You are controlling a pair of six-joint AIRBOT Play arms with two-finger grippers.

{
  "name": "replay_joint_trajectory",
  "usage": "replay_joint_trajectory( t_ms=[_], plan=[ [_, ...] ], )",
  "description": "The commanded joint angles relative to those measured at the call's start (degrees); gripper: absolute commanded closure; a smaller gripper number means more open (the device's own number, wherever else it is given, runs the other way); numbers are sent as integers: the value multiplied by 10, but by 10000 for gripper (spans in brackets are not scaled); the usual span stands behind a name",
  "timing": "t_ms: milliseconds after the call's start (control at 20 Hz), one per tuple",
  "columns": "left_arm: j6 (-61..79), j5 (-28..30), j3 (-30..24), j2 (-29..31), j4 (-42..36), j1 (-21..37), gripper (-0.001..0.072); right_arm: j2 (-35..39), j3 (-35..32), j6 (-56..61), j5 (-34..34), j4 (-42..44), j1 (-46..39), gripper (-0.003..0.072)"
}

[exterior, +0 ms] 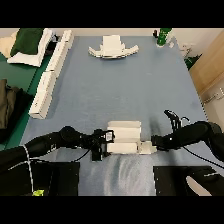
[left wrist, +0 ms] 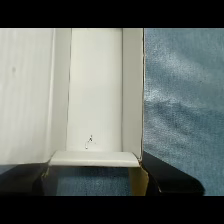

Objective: Fold the box.

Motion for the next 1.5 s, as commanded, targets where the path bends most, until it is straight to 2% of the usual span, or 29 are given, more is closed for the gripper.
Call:
replay_joint_trajectory(
  t_ms=[0, 150, 200, 300, 350, 600, 650, 700, 950, 1150, 1450],
  plan=[
    [0, 0, 0, 0, 0, 0, 226, 0, -1, -25, -1, 37, 5, 684],
    [0, 0, 0, 0, 0, 0, 226, 0, -1, -39, -2, 64, 5, 681],
    [0, 0, 0, 0, 0, 0, 226, 0, 0, -45, -2, 70, 5, 622],
    [0, 0, 0, 0, 0, 0, 226, 0, 10, -45, -3, 70, 5, 358],
    [0, 0, 0, 0, 0, 0, 226, 0, 19, -47, -4, 70, 5, 337],
    [0, 0, 0, 0, 0, 0, 226, 0, 59, -49, -15, 74, 5, 337],
    [0, 0, 0, 0, 0, 0, 226, -1, 59, -49, -17, 74, 5, 307],
    [0, 0, 0, 0, 0, 0, 226, -1, 59, -48, -17, 74, 5, 176],
    [0, 0, 0, 0, 0, 0, 226, -8, 59, -35, 12, 72, 66, 164],
    [0, 0, 0, 0, 0, 0, 226, -49, 70, 31, 38, 21, 150, 174],
    [0, 0, 0, 0, 0, 0, 226, -129, 148, 271, 33, -189, 306, 175]
  ],
)
